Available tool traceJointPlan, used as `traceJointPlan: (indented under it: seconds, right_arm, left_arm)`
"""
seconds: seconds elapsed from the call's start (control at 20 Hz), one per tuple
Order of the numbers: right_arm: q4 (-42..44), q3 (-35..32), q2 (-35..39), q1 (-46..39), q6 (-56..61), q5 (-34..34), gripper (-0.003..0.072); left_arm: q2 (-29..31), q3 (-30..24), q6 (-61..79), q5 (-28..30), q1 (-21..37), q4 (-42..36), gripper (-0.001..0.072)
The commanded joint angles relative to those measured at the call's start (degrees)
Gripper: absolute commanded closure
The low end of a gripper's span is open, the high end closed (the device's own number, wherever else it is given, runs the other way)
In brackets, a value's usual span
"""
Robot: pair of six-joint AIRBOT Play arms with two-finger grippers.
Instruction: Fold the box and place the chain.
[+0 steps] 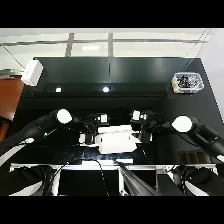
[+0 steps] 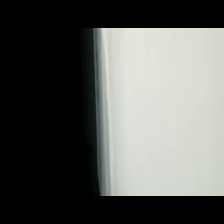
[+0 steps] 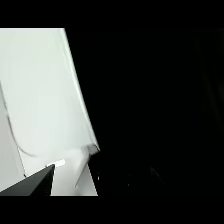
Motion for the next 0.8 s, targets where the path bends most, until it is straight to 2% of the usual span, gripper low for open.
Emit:
traceJointPlan:
  seconds: [0.0, 0.1, 0.25, 0.65, 0.75]
  right_arm:
    - [-5.7, -0.4, 1.3, -4.5, 5.5, 10.6, -0.0010]
    - [-2.1, -3.4, 1.3, -4.0, 6.0, 13.7, -0.0010]
    - [-1.1, -7.1, 1.3, -0.7, 6.0, 12.9, -0.0010]
    - [0.9, -7.9, 1.3, 12.3, 17.2, -5.6, -0.0011]
    - [1.7, -7.9, 1.3, 12.8, 19.5, -7.1, -0.0010]
  left_arm:
    - [0.0, 0.0, 0.0, 0.1, 0.0, 0.0, 0.0682]
    - [0.0, 0.0, 0.0, 0.1, 0.0, 0.0, 0.0682]
    - [0.0, 0.0, 0.0, 0.0, 0.0, 0.0, 0.0682]
    - [0.0, 0.0, 0.0, 0.1, 0.0, 0.0, 0.0682]
    - [0.0, 0.0, 0.0, 0.0, 0.0, 0.0, 0.0682]
